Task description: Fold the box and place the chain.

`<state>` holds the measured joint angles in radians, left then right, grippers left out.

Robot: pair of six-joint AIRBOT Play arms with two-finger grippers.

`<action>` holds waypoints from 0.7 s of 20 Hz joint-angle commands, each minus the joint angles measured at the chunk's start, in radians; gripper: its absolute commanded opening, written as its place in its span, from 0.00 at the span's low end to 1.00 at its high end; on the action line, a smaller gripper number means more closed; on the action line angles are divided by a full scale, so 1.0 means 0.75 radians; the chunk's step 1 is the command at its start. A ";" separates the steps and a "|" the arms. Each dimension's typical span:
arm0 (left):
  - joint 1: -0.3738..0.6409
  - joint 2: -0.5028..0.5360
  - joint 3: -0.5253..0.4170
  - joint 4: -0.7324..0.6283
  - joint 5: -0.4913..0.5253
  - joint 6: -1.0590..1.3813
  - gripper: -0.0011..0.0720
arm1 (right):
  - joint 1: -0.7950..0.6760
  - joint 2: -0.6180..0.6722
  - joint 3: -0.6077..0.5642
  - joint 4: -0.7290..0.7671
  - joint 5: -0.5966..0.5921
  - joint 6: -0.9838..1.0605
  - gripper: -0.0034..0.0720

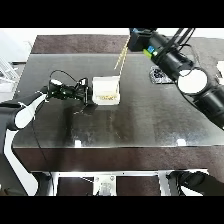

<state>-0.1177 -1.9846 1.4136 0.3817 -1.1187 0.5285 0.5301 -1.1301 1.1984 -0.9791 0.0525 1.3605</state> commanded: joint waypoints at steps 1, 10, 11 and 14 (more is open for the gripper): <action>0.001 0.001 0.001 0.001 0.001 0.001 0.58 | 0.045 -0.083 -0.001 0.005 0.002 -0.005 0.07; 0.001 0.001 0.001 0.001 0.001 0.001 0.58 | 0.074 -0.317 -0.101 0.005 0.010 0.078 0.07; 0.001 0.001 0.001 0.001 0.001 0.001 0.58 | 0.074 -0.337 -0.125 0.005 0.010 0.092 0.07; 0.001 0.001 0.001 0.001 0.001 0.001 0.58 | 0.074 -0.416 -0.176 0.005 0.010 0.106 0.07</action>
